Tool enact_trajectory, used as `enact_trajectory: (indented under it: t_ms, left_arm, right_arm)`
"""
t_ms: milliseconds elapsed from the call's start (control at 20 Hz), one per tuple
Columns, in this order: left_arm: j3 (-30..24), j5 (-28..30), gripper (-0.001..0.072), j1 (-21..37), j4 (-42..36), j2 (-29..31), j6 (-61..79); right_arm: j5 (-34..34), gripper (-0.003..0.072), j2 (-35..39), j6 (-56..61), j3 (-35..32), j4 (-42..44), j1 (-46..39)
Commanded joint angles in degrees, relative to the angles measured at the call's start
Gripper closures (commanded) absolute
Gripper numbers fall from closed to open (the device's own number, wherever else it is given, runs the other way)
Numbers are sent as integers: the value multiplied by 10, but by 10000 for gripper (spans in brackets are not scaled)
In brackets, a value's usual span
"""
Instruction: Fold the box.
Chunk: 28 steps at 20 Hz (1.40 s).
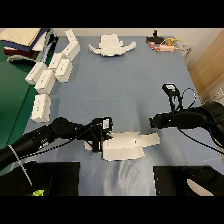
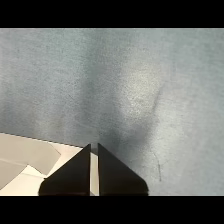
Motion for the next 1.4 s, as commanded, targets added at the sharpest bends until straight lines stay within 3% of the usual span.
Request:
enact_trajectory:
  t_ms: [0, 250, 300, 450, 650, 850, 900, 1000, 1050, 1100, 1200, 1350]
  left_arm:
    - [4, -2, 697, 0, 1, -1, 0]
    - [4, -2, 696, 0, 1, -1, 0]
    - [4, -2, 696, 0, 1, -1, 0]
    - [4, -2, 696, 0, 1, -1, 0]
    - [4, -2, 696, 0, 1, -1, 0]
    - [4, -2, 696, 0, 1, -1, 0]
    - [4, -2, 696, 0, 1, -1, 0]
    - [4, -2, 696, 0, 1, -1, 0]
    - [4, -2, 696, 0, 1, -1, 0]
    - [4, -1, 696, 0, 1, -1, 0]
    - [4, -2, 696, 0, 1, -1, 0]
    - [4, -2, 696, 0, 1, -1, 0]
  right_arm:
    - [-3, 616, 0, 0, 0, 0, 0]
    - [-12, 627, 0, 0, 0, 8, 0]
    - [-24, 681, 0, 0, 0, 18, 0]
    - [-91, 683, 5, -31, 0, 66, 15]
    - [-122, 683, 46, -26, -19, 66, 143]
    - [-118, 682, 86, -25, -56, 52, 345]
    - [-111, 654, 90, -25, -64, 38, 398]
    - [-80, 176, 85, -25, -87, -38, 477]
    - [-56, 65, 76, -26, -99, -97, 502]
    - [-33, 25, 63, -26, -107, -152, 514]
    - [11, 25, 28, -26, -110, -227, 517]
    - [82, 26, -23, -26, -110, -269, 517]
